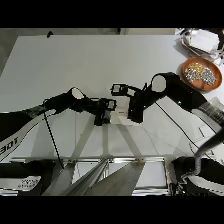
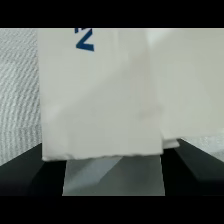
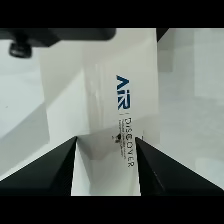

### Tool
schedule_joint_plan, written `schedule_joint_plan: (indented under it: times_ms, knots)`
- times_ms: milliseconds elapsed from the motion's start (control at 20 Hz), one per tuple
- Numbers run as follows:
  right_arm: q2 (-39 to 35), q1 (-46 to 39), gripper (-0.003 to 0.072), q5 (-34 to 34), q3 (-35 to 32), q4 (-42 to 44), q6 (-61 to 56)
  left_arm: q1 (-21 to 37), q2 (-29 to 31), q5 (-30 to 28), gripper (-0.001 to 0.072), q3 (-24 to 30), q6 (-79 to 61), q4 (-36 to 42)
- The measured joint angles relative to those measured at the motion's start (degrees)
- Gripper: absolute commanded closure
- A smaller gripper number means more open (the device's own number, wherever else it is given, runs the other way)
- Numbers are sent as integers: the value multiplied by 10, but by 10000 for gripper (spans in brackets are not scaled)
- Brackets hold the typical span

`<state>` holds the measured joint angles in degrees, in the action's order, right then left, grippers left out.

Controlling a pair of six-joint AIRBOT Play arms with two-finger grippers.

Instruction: Fold the box and place the chain.

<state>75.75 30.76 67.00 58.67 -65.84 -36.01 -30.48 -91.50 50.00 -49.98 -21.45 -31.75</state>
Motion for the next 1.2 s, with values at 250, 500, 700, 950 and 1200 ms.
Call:
schedule_joint_plan:
  times_ms: [250, 500, 700, 950, 1200]
  knots:
    - [-40, 5, 228, -74, -52, -5, -12, 0, 0, -1, 434, 0, 0, 0]
    - [-56, 6, 280, -109, -68, -10, -15, 0, 0, -2, 434, 0, 1, 0]
    - [-65, 6, 357, -120, -72, -12, -15, 0, 0, -2, 434, 0, 1, 0]
    - [-77, 6, 371, -137, -73, -12, -15, 0, 0, -1, 434, 0, 1, 0]
    - [-75, 6, 371, -161, -97, -10, -15, 0, 0, -2, 434, 0, 1, 0]
